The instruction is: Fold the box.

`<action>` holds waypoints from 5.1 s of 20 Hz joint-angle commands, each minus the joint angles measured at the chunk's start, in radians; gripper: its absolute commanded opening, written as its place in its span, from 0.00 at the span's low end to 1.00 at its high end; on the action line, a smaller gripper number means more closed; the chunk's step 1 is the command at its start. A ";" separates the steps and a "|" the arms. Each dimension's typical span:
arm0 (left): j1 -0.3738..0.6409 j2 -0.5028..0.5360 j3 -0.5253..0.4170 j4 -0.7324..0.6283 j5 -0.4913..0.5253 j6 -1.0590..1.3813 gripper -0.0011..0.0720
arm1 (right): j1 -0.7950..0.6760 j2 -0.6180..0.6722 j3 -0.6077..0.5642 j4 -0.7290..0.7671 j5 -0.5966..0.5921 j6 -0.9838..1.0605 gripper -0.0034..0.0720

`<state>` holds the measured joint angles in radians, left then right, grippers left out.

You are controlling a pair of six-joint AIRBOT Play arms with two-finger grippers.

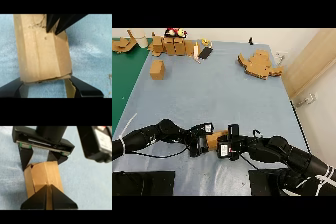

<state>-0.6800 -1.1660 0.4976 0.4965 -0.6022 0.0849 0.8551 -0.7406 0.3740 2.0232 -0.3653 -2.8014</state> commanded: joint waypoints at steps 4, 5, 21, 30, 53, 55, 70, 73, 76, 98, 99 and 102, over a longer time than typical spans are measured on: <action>0.000 0.000 0.001 0.000 0.000 0.000 0.85 | 0.001 -0.002 0.000 0.000 0.025 0.000 0.16; 0.000 0.000 0.001 0.000 0.000 0.000 0.85 | 0.001 -0.002 0.001 0.000 0.029 0.000 0.16; 0.000 0.000 0.001 0.000 0.000 0.000 0.85 | 0.001 -0.008 -0.004 0.053 -0.080 0.004 0.17; 0.000 0.000 0.001 0.000 0.000 0.000 0.85 | 0.001 -0.007 -0.006 0.071 -0.121 0.019 0.17; 0.000 0.000 0.001 0.000 0.010 0.000 0.85 | -0.309 0.222 -0.012 0.213 -0.623 1.568 0.04; 0.000 0.000 0.001 0.000 0.007 0.000 0.85 | -0.304 0.223 -0.051 0.377 -0.548 1.489 0.04; 0.000 -0.001 0.001 -0.030 0.007 -0.001 0.87 | -0.287 0.089 -0.082 0.497 -0.139 1.431 0.05; 0.000 -0.001 0.001 -0.030 0.000 -0.005 0.88 | -0.287 0.066 -0.082 0.494 -0.139 1.427 0.05; 0.000 -0.001 0.001 -0.029 0.000 -0.027 1.00 | -0.287 0.068 -0.082 0.494 -0.140 1.427 0.05; 0.000 -0.018 0.001 -0.060 0.024 -0.055 0.69 | -0.286 0.069 -0.082 0.499 -0.148 1.422 0.05; 0.000 -0.018 0.001 -0.038 0.024 -0.055 0.69 | -0.285 0.071 -0.082 0.502 -0.151 1.422 0.05; 0.000 -0.011 0.001 -0.002 0.003 -0.055 0.69 | -0.285 0.115 -0.082 0.501 -0.151 1.423 0.05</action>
<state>-0.6804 -1.1820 0.4984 0.4568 -0.5812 0.0299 0.5694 -0.6529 0.2924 2.5217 -0.5137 -1.3800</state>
